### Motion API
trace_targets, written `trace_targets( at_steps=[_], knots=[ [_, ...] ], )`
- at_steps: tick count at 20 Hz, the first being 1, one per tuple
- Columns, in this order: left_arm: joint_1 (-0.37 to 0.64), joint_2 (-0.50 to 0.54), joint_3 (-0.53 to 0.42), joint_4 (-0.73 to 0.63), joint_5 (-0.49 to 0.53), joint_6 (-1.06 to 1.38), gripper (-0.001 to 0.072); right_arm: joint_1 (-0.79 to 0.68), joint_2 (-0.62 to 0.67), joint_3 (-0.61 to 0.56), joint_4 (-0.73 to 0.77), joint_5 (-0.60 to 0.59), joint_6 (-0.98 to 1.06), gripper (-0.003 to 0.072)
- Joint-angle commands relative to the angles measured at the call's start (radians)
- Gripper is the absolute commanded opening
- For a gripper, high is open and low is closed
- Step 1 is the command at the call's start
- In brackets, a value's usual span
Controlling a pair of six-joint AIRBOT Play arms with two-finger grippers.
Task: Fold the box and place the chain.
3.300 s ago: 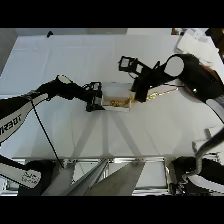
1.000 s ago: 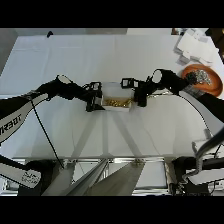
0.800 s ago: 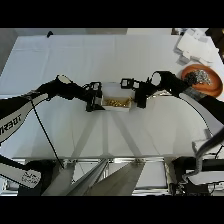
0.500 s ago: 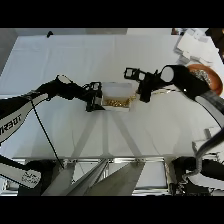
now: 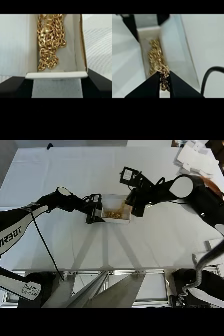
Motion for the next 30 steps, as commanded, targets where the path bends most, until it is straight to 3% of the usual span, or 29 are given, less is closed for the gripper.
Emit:
trace_targets(
  at_steps=[1,5,8,9,10,11,15,18,20,21,23,26,30],
  knots=[
    [0.000,0.000,0.000,0.000,0.000,0.000,0.0278,0.082,-0.016,0.001,0.029,-0.092,0.010,0.0009],
    [0.000,0.000,0.000,0.000,0.000,0.000,0.0278,0.093,-0.103,0.001,0.027,-0.199,0.086,0.0009],
    [0.000,0.000,0.000,0.000,0.000,0.000,0.0278,0.099,-0.200,0.001,0.022,-0.152,0.088,0.0012],
    [0.000,0.000,0.000,0.000,0.000,0.000,0.0278,0.098,-0.218,0.001,0.022,-0.129,0.105,0.0080],
    [0.000,0.000,0.000,0.000,0.000,0.000,0.0278,0.098,-0.222,0.001,0.021,-0.112,0.116,0.0233],
    [0.000,0.000,0.000,0.000,0.000,0.000,0.0278,0.097,-0.214,0.001,0.021,-0.101,0.115,0.0273],
    [0.000,0.000,0.000,0.000,0.000,0.000,0.0278,0.031,-0.106,0.001,0.020,-0.045,0.065,0.0283],
    [0.000,0.000,0.000,0.000,0.000,0.000,0.0278,-0.095,-0.053,0.001,0.008,0.038,0.015,0.0345],
    [0.000,0.000,0.000,0.000,0.000,0.000,0.0278,-0.195,-0.056,0.000,-0.009,0.094,-0.034,0.0346],
    [0.000,0.000,0.000,0.001,0.000,0.000,0.0278,-0.241,-0.063,-0.002,-0.021,0.105,-0.082,0.0362],
    [0.000,0.000,0.000,0.000,0.000,0.000,0.0278,-0.306,-0.084,-0.011,-0.058,0.093,-0.210,0.0467],
    [0.000,0.000,0.000,0.000,0.000,0.000,0.0278,-0.339,-0.150,-0.013,-0.112,0.096,-0.394,0.0465],
    [0.000,0.000,0.000,0.000,0.000,0.000,0.0278,-0.316,-0.283,-0.013,-0.112,0.093,-0.453,0.0434]
  ],
)
